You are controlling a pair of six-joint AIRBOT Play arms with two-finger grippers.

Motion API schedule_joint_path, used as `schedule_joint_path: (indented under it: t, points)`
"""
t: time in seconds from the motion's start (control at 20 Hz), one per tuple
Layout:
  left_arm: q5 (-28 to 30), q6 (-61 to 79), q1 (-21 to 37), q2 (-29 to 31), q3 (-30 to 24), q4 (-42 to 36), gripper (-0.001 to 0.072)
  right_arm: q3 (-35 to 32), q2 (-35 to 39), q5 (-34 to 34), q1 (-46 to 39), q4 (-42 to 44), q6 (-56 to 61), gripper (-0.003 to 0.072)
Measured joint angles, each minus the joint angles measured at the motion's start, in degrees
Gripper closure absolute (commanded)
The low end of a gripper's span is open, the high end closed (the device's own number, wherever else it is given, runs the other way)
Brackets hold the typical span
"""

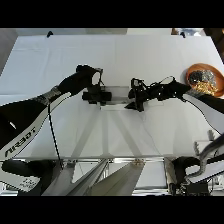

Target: Fold the box and place the chain.

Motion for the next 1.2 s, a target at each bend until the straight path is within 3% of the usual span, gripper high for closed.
schedule_joint_path:
  t: [0.05, 0.15, 0.25, 0.4, 0.55, 0.85, 0.95, 1.0, 1.1, 1.2]
  points:
    - [0.09, -0.96, -0.48, 0.00, 0.00, 0.63, 0.0446, 0.00, 0.00, 0.00, 0.00, 0.00, 0.00, 0.0444]
    - [1.16, -2.32, -1.31, 0.00, 0.00, 1.57, 0.0461, 0.00, 0.00, 0.00, 0.00, 0.02, 0.00, 0.0444]
    - [2.56, -3.13, -1.77, 0.00, 0.02, 1.97, 0.0553, 0.00, 0.00, 0.00, 0.00, 0.00, -0.02, 0.0444]
    - [3.65, -3.82, -2.10, -0.02, 0.00, 2.36, 0.0556, 0.00, 0.00, 0.00, -0.02, 0.02, 0.02, 0.0444]
    - [4.48, -6.14, -2.19, -0.15, 0.00, 2.75, 0.0703, 0.00, 0.00, 0.00, -0.07, 0.02, 0.04, 0.0444]
    - [5.18, -8.68, -2.25, -0.66, 0.07, 2.45, 0.0702, 0.02, 0.00, 0.00, -0.09, 0.00, -0.04, 0.0444]
    - [5.31, -8.37, -2.25, -0.76, 0.07, 2.36, 0.0683, 0.02, 0.00, 0.00, -0.09, 0.00, -0.04, 0.0444]
    - [5.29, -7.82, -2.25, -0.81, 0.07, 2.29, 0.0618, 0.02, 0.00, 0.00, -0.09, 0.00, -0.04, 0.0444]
    - [5.77, -6.75, -2.27, -1.11, -0.02, 1.66, 0.0360, 0.02, 0.00, 0.00, -0.09, 0.02, 0.04, 0.0444]
    - [4.96, -6.01, -2.29, -0.76, 0.07, 1.62, 0.0348, 0.00, 0.00, -0.02, -0.04, 0.02, -0.02, 0.0444]
